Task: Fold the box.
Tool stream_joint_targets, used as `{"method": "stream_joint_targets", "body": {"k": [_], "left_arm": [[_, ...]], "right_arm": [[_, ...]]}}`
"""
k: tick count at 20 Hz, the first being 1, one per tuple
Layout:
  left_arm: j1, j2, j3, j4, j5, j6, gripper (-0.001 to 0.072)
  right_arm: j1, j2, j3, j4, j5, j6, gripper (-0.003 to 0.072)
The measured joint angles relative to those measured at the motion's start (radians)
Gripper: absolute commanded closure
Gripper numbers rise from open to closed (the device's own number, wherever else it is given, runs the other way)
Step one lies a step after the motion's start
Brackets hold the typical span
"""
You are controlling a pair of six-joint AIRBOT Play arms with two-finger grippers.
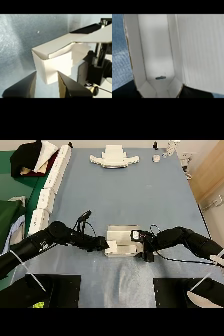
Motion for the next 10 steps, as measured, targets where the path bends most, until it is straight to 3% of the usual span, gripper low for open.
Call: {"method": "stream_joint_targets", "body": {"k": [1,10], "left_arm": [[-0.021,-0.005,0.016,0.042,0.006,-0.051,0.0357],[-0.257,-0.067,0.189,0.470,-0.029,-0.593,0.0357]], "right_arm": [[0.000,0.000,0.000,0.000,0.000,0.000,0.0161],[0.000,0.000,0.000,0.000,0.000,0.000,0.0161]]}}
